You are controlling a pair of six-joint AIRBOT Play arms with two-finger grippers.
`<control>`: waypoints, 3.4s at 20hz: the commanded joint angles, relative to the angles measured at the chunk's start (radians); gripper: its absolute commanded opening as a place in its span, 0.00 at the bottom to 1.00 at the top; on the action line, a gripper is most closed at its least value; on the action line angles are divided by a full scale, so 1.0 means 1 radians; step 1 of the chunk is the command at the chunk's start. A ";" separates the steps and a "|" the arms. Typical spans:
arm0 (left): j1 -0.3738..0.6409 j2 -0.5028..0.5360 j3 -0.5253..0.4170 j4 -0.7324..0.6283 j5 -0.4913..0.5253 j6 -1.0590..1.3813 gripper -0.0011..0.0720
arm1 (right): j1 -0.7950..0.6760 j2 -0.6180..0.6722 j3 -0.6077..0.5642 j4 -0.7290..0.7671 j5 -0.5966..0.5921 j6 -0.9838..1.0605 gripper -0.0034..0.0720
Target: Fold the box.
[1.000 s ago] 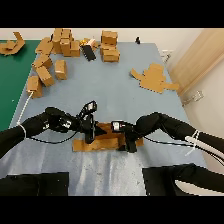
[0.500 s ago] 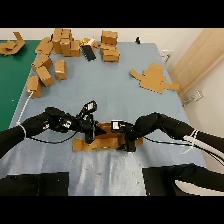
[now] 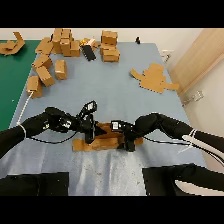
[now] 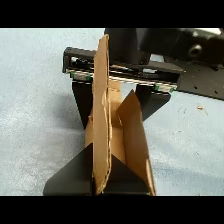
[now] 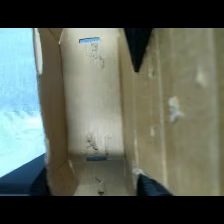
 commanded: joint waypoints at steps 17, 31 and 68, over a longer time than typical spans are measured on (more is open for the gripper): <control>0.000 0.000 0.001 0.000 0.000 0.000 0.03 | 0.001 -0.002 0.000 -0.008 -0.011 0.001 0.87; 0.000 0.000 0.001 0.000 0.000 0.000 0.03 | 0.001 0.002 -0.001 -0.024 -0.012 0.002 0.93; 0.000 0.000 0.001 -0.027 -0.072 0.000 0.03 | 0.001 0.002 0.000 -0.042 0.034 0.002 0.82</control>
